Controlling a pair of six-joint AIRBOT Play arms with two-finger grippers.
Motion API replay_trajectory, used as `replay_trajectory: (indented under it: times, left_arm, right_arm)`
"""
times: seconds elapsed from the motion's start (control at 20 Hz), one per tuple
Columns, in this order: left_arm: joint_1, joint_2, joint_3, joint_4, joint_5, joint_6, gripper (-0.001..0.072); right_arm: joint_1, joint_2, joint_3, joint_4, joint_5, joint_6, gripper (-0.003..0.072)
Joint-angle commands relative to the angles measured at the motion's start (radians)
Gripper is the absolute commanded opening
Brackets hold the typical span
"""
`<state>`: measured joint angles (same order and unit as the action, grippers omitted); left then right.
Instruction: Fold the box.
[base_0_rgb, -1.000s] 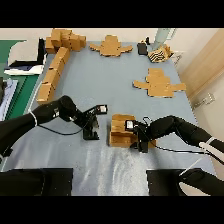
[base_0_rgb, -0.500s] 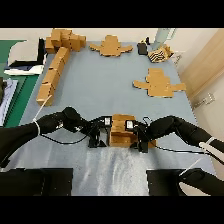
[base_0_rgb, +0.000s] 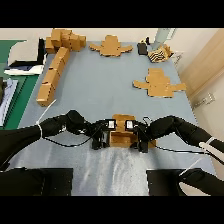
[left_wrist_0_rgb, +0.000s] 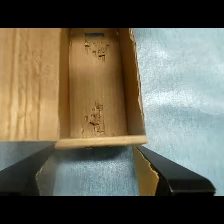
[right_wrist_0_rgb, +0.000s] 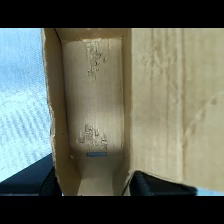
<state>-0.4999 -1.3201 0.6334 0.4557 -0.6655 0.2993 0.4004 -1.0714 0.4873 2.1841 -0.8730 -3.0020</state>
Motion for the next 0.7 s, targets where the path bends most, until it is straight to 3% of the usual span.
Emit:
replay_trajectory:
  times: [0.0,0.45,0.6,0.65]
  left_arm:
    - [-0.026,0.0,0.0,-0.011,0.029,-0.005,0.0681]
    - [-0.067,-0.001,0.0,-0.034,0.064,-0.012,0.0678]
    - [-0.068,-0.002,0.001,-0.034,0.064,-0.013,0.0626]
    - [-0.068,-0.002,0.001,-0.033,0.064,-0.012,0.0381]
  right_arm:
    - [0.0,0.0,0.001,0.0,0.0,0.0,0.0427]
    - [0.0,0.0,0.001,0.0,0.0,0.0,0.0427]
    - [0.0,0.0,0.001,0.0,0.0,0.0,0.0427]
    - [0.0,0.0,0.001,0.0,0.0,0.0,0.0427]
